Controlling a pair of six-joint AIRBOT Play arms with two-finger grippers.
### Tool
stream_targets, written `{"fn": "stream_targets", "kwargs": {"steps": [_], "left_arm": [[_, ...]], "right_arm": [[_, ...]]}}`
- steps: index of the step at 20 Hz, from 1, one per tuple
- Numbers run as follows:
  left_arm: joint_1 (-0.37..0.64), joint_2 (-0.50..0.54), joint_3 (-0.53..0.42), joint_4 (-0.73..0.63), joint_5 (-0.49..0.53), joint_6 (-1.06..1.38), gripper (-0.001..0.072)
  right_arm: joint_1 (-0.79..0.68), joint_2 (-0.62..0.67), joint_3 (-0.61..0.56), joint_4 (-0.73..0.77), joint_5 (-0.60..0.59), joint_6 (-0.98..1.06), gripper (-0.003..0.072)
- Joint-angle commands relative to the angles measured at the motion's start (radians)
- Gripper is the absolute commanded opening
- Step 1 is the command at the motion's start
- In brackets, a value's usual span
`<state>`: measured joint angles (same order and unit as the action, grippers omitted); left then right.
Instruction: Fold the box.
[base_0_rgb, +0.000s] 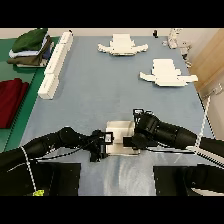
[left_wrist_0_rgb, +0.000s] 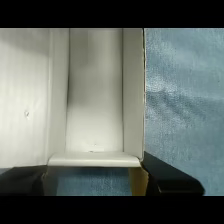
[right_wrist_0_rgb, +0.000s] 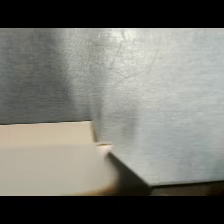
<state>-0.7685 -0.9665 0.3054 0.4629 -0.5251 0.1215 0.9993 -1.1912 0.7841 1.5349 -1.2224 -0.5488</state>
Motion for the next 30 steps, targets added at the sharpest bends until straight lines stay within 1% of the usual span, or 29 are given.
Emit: {"fn": "stream_targets", "kwargs": {"steps": [1, 2, 3, 4, 5, 7, 10, 15, 18, 21, 22, 23, 24, 25, 26, 27, 28, 30], "left_arm": [[0.002, 0.0, 0.0, 0.001, 0.0, 0.002, 0.0422], [0.002, 0.0, 0.0, 0.001, 0.0, 0.002, 0.0422], [0.002, 0.0, 0.0, 0.001, 0.0, 0.002, 0.0422], [0.002, 0.0, 0.0, 0.001, 0.0, 0.002, 0.0422], [0.002, 0.0, 0.0, 0.001, 0.0, 0.002, 0.0422], [0.002, 0.0, 0.0, 0.001, 0.0, 0.002, 0.0422], [0.002, 0.0, 0.0, 0.001, 0.0, 0.002, 0.0422], [0.002, 0.0, 0.0, 0.001, 0.0, 0.002, 0.0422], [0.002, 0.0, 0.0, 0.001, 0.0, 0.002, 0.0422], [0.002, -0.001, 0.0, 0.001, 0.0, 0.002, 0.0422], [0.002, 0.0, 0.0, 0.001, 0.0, 0.002, 0.0422], [0.002, 0.0, 0.0, 0.001, 0.0, 0.002, 0.0422], [0.002, 0.0, 0.0, 0.001, 0.0, 0.002, 0.0422], [0.002, 0.0, 0.0, 0.001, 0.0, 0.002, 0.0422], [0.002, 0.0, 0.0, 0.001, 0.0, 0.002, 0.0422], [0.002, -0.001, 0.0, 0.001, 0.0, 0.002, 0.0422], [0.002, 0.0, 0.0, 0.001, 0.0, 0.002, 0.0422], [0.002, 0.0, 0.0, 0.001, 0.0, 0.002, 0.0422]], "right_arm": [[0.0, 0.0, 0.0, -0.002, -0.01, -0.002, -0.0001], [0.0, 0.0, 0.0, -0.002, -0.01, -0.002, 0.0], [0.0, 0.0, 0.0, -0.002, -0.01, -0.002, 0.0057], [0.0, 0.0, 0.0, -0.002, -0.01, -0.002, 0.035], [0.0, 0.0, 0.0, -0.002, -0.01, -0.002, 0.0504], [0.0, 0.0, 0.0, 0.0, -0.01, -0.002, 0.0514], [0.0, 0.003, 0.013, 0.01, -0.03, -0.013, 0.0513], [0.0, 0.047, 0.121, -0.008, -0.157, -0.02, 0.0513], [-0.001, 0.122, 0.181, -0.064, -0.199, -0.019, 0.0513], [-0.002, 0.222, 0.196, -0.149, -0.28, -0.011, 0.0506], [-0.005, 0.255, 0.195, -0.188, -0.325, -0.01, 0.0364], [-0.017, 0.281, 0.195, -0.232, -0.366, -0.011, 0.0205], [-0.04, 0.304, 0.195, -0.28, -0.4, -0.014, 0.01], [-0.075, 0.319, 0.195, -0.311, -0.414, -0.04, 0.0036], [-0.13, 0.327, 0.195, -0.315, -0.408, -0.086, 0.0009], [-0.2, 0.326, 0.195, -0.307, -0.39, -0.146, 0.0008], [-0.271, 0.317, 0.188, -0.28, -0.347, -0.214, 0.0008], [-0.44, 0.286, 0.161, -0.131, -0.212, -0.377, 0.0006]]}}
